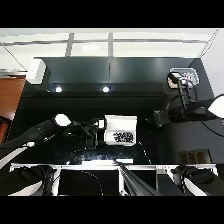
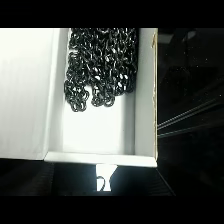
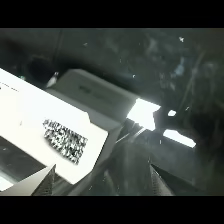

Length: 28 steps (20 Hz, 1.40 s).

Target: Fold the box and place the chain.

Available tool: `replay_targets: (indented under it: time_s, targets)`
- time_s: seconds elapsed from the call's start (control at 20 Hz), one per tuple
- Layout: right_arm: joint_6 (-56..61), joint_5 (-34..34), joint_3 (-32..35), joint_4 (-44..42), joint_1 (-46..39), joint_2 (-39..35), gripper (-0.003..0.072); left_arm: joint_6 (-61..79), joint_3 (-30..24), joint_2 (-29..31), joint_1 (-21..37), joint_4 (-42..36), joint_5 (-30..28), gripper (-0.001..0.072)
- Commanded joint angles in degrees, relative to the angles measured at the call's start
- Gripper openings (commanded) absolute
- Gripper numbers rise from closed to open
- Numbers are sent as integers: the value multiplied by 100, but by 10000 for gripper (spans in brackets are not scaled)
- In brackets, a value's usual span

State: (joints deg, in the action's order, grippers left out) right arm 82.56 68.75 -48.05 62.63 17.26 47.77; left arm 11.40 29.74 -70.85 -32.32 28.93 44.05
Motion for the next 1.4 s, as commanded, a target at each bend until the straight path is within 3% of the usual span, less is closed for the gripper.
replay_targets:
  time_s: [0.0,0.15,0.35,0.5,0.6,0.8,1.1,1.35]
  targets:
    - [-304,-1261,188,179,391,317,720,-28,9,-11,-13,63,-15,369]
    - [-658,-2103,188,-1003,282,1156,720,-28,9,-11,-13,63,-17,369]
    - [-3604,-1565,188,-2830,131,2076,720,-28,9,-11,-13,63,-17,369]
    - [-5521,-608,140,-2796,94,2079,720,-26,9,-11,-13,63,-17,369]
    - [-6035,-85,13,-2621,26,2004,720,-28,9,-11,-13,63,-15,369]
    - [-6028,37,44,-1755,127,1650,720,-26,9,-11,-13,63,-13,369]
    - [-6817,-629,468,-1672,769,1631,720,-28,9,-11,-13,63,-11,369]
    - [-6585,-299,452,-1504,824,1375,720,-28,9,-11,-13,63,-13,369]
